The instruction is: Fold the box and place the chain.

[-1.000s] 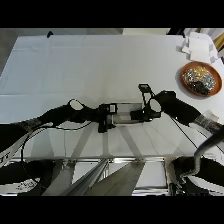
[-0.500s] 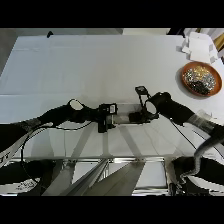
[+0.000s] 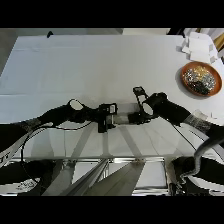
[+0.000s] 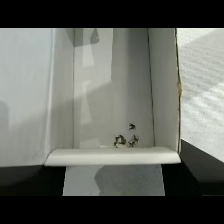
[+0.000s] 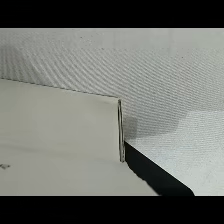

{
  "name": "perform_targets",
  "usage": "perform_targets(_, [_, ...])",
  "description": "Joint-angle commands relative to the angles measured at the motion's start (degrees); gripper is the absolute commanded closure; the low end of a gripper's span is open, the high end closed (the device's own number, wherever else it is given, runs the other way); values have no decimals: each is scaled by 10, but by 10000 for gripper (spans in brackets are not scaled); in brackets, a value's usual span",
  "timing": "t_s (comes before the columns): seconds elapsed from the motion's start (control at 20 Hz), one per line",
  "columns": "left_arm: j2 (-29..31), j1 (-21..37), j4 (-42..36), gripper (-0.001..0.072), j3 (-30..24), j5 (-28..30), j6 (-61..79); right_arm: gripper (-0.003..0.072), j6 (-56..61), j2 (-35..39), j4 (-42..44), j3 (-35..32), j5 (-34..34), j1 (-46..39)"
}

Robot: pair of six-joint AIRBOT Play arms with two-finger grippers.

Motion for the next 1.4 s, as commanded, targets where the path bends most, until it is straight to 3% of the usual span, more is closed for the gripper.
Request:
perform_targets(0.0, [0, 0, 0, 377, 0, 0, 0, 480, 2, 9, 2, 0, -7, 0])
perform_targets(0.45, [0, 0, 0, 377, 0, 0, 0, 487, 2, 61, 0, 0, -18, -21])
perform_targets(0.55, [0, 0, 0, 377, 0, 0, 0, 560, 2, 63, 0, 0, -14, -21])
perform_targets(0.6, [0, 0, 0, 377, 0, 0, 0, 633, 2, 63, 0, 0, -11, -21])
perform_targets(0.85, [0, 0, 0, 377, 0, 0, 0, 675, 2, 63, 0, 0, -2, -21])
perform_targets(0.9, [0, 0, 0, 377, 0, 0, 0, 646, 1, 63, 0, 0, -3, -21])
perform_targets(1.0, [0, 0, 0, 377, 0, 0, 0, 438, -6, 64, 0, 0, -3, -21])
perform_targets(1.35, [0, 0, 0, 377, 0, 0, 0, 421, -140, 123, -5, 10, 40, -45])
